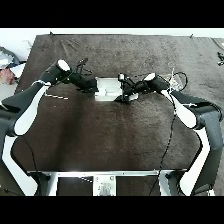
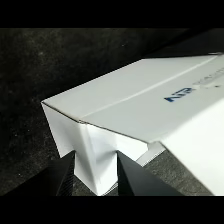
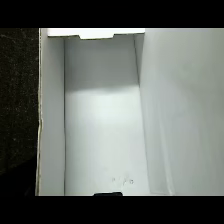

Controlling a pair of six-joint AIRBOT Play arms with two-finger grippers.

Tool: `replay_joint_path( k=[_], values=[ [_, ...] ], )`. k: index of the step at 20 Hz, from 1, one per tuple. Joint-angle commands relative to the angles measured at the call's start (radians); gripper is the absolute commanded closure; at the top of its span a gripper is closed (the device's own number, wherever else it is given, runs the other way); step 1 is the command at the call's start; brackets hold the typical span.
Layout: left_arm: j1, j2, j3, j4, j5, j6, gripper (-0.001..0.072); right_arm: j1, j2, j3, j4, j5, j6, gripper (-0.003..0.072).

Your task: Fold the box and place the chain.

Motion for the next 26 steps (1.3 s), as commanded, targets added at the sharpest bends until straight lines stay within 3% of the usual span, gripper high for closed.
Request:
replay_joint_path(
  k=[1, 6, 14, 24, 26],
  values=[
    [-0.020, -0.001, 0.010, 0.085, 0.015, -0.093, 0.0423, 0.001, -0.001, 0.000, 0.002, 0.000, 0.000, 0.0361],
    [-0.040, -0.001, 0.011, 0.167, 0.017, -0.177, 0.0423, 0.001, -0.001, 0.000, 0.002, 0.000, 0.000, 0.0361],
    [-0.085, -0.005, 0.092, 0.314, 0.001, -0.315, 0.0424, 0.001, -0.001, 0.000, 0.002, 0.000, 0.000, 0.0361],
    [-0.161, -0.157, 0.366, 0.504, -0.216, -0.478, 0.0425, 0.001, -0.001, 0.000, 0.002, 0.000, 0.000, 0.0361],
    [-0.164, -0.174, 0.385, 0.518, -0.234, -0.486, 0.0425, 0.001, -0.001, 0.000, 0.002, 0.000, 0.000, 0.0361]
  ],
)
